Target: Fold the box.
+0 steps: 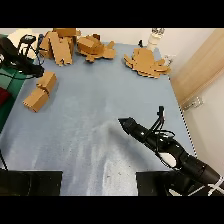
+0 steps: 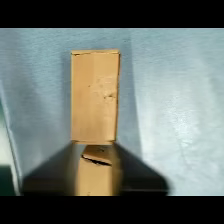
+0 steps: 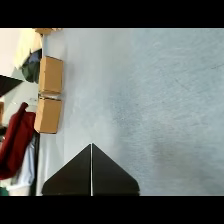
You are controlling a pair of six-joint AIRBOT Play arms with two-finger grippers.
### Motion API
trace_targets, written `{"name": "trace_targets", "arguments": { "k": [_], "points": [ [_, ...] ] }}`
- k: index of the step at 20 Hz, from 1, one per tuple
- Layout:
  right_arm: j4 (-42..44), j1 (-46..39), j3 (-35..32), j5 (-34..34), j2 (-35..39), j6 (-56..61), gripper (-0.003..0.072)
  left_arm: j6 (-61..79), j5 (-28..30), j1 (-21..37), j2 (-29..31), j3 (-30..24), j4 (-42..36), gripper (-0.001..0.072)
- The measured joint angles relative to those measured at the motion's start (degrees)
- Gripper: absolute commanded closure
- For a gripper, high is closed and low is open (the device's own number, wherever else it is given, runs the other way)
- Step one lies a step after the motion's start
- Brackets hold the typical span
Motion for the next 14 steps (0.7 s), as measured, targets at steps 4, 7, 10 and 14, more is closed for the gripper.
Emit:
{"name": "trace_targets", "arguments": {
  "k": [4,7,10,14],
  "points": [
    [-10.58,-1.49,8.26,11.17,-5.9,-0.09,0.0678,-1.11,-6.99,-3.8,1.4,0.72,-7.58,0.07],
    [-16.68,-3.56,17.16,22.53,-12.94,-3.23,0.0678,-3.19,-12.55,-9.33,1.75,0.2,-12.02,0.07],
    [-19.28,-4.44,25.14,30.36,-20.2,-8.59,0.0678,-4.94,-14.73,-16.15,1.86,-1.51,-14.1,0.07],
    [-20.48,-4.87,33.27,36.48,-28.02,-13.77,0.0677,-6.47,-14.56,-24.26,1.9,-4.0,-15.12,0.07]
  ]
}}
